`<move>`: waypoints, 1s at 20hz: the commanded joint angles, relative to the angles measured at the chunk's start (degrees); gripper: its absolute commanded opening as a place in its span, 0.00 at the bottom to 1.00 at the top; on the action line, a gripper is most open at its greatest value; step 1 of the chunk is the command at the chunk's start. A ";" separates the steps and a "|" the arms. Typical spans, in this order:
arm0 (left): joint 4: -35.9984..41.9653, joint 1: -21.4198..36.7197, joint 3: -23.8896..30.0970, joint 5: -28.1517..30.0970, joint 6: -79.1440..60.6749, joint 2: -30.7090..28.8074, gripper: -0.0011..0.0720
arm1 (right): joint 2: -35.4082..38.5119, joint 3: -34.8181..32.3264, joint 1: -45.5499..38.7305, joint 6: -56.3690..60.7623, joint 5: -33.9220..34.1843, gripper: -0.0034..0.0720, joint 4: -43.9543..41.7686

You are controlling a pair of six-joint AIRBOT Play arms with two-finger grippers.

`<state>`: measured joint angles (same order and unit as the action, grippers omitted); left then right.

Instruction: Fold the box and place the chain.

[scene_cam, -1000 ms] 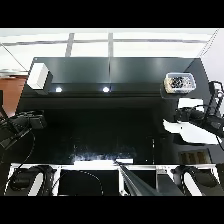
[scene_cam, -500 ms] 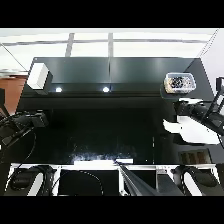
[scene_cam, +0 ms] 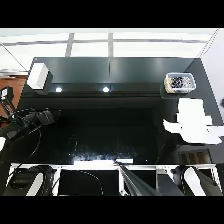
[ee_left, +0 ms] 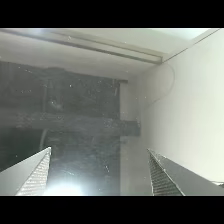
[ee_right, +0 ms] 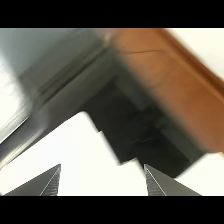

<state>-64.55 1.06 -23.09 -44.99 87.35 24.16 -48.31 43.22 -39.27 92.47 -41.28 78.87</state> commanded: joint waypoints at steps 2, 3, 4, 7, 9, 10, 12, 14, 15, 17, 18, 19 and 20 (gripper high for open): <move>0.92 -0.02 0.02 0.00 -0.83 1.29 0.98 | -11.28 8.20 -15.56 -3.34 -7.50 0.87 -1.05; 0.94 -0.02 0.02 -0.02 -0.94 1.51 0.98 | -13.64 8.83 -17.79 -3.80 -8.94 0.87 -1.05; 0.94 -0.02 0.02 -0.02 -0.96 1.66 0.98 | -15.76 9.11 -19.74 -4.55 -9.81 0.87 -1.05; 0.94 -0.02 0.02 -0.02 -1.01 1.68 0.98 | -23.23 10.58 -24.50 -9.84 -12.63 0.87 -2.60; 0.94 -0.02 0.02 0.00 -1.01 1.68 0.98 | -27.80 13.33 -26.64 -20.02 -16.35 0.87 -7.15; 0.94 -0.02 0.02 -0.04 -1.01 1.68 0.98 | -29.64 15.19 -27.45 -24.00 -18.56 0.87 -8.37; 0.92 -0.02 0.02 -0.02 -1.01 1.68 0.98 | -32.98 18.95 -29.40 -30.38 -23.74 0.87 -12.98; 0.98 -0.02 0.02 -0.04 -0.98 1.68 0.98 | -36.68 21.79 -30.49 -40.37 -32.00 0.87 -21.07; 0.98 -0.02 0.02 -0.07 -0.98 1.68 0.98 | -38.38 22.62 -30.32 -43.04 -35.56 0.87 -23.04; 0.98 -0.02 0.02 -0.07 -0.98 1.68 0.98 | -41.27 23.34 -29.29 -43.23 -37.59 0.87 -23.19; 0.98 -0.02 0.02 -0.07 -0.98 1.68 0.98 | -42.21 23.34 -28.52 -43.25 -37.57 0.87 -23.17; 0.98 -0.02 0.02 -0.07 -0.98 1.68 0.98 | -42.84 23.34 -27.85 -43.25 -37.59 0.87 -23.17; 0.96 -0.02 0.02 -0.07 -0.98 1.68 0.98 | -43.23 23.37 -27.19 -43.25 -37.68 0.87 -22.99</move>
<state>-63.57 1.06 -23.09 -45.06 86.37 25.80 -88.86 65.71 -67.59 52.40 -75.42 58.13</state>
